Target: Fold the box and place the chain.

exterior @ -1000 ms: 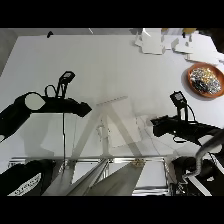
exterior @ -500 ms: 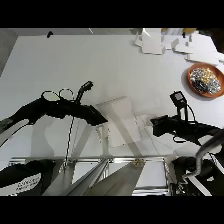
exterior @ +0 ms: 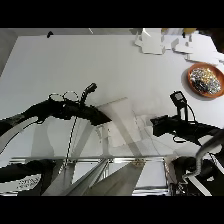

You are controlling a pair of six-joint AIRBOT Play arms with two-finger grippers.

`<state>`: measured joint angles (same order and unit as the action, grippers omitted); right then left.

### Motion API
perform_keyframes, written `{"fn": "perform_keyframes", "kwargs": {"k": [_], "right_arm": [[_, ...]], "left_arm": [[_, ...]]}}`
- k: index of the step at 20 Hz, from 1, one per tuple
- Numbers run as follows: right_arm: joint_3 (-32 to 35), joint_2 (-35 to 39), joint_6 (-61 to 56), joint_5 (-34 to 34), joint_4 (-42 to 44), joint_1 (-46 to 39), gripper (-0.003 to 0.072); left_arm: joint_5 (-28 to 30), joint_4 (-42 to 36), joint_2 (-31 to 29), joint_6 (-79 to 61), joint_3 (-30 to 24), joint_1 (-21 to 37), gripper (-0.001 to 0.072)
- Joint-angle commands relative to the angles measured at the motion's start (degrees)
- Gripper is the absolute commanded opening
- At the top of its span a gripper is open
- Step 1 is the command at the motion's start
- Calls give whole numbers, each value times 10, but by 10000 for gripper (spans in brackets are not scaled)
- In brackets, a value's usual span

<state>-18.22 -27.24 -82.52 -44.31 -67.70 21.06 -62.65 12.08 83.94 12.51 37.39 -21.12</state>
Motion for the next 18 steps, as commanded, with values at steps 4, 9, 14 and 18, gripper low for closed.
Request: {"fn": "perform_keyframes", "kwargs": {"k": [4, 9, 14, 18], "right_arm": [[0, 0, 0, 0, 7, 1, 21], [-27, 2, 9, -18, 17, 1, 440], [-69, 2, 67, -44, 15, 1, 440], [-69, 2, 68, -74, 14, 1, 440]], "left_arm": [[-2, 21, -3, -73, 11, -2, 5], [-5, 190, -40, -82, 83, -30, 4], [15, 262, -51, -158, 111, -80, 4], [60, 261, -37, -162, 111, -93, 3]]}}
